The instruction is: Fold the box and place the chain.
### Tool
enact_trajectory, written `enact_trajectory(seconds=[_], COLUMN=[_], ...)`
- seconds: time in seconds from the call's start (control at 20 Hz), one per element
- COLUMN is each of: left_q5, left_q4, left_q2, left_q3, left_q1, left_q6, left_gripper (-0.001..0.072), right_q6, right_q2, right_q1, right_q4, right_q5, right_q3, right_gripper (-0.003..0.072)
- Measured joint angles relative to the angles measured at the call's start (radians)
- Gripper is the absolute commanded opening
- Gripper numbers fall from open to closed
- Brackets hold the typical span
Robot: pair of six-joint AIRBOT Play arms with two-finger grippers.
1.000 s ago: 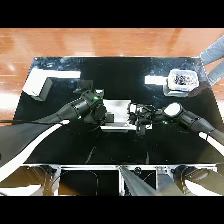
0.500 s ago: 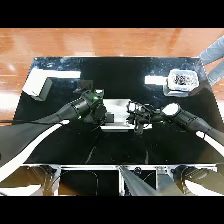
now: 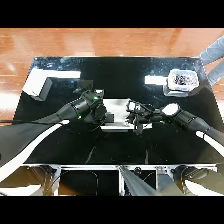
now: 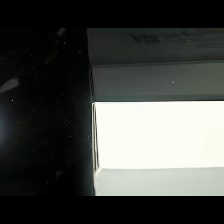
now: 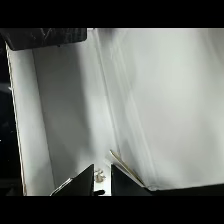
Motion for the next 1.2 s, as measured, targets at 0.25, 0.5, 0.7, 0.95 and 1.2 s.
enact_trajectory(seconds=[0.25, 0.5, 0.7, 0.95, 1.2], left_q5=[0.000, -0.001, -0.004, -0.011, -0.021], left_q4=[0.000, 0.000, 0.000, 0.000, 0.000], left_q2=[0.000, 0.000, 0.000, 0.000, 0.000], left_q3=[0.000, 0.000, 0.000, 0.000, 0.000], left_q1=[0.000, 0.000, 0.000, 0.000, 0.000], left_q6=[-0.002, 0.000, 0.000, 0.001, 0.000], left_gripper=[0.0019, 0.0019, 0.0020, 0.0020, 0.0019], right_q6=[-0.001, -0.001, 0.022, 0.190, 0.488], right_q2=[0.000, 0.000, 0.000, 0.035, 0.146], right_q1=[0.000, 0.000, -0.015, -0.124, -0.290], right_q4=[0.000, 0.001, -0.012, -0.023, -0.026], right_q5=[0.007, -0.001, -0.011, -0.005, 0.061], right_q3=[0.000, 0.000, 0.000, 0.000, 0.000], right_gripper=[0.0337, 0.0023, 0.0023, 0.0023, 0.0032])
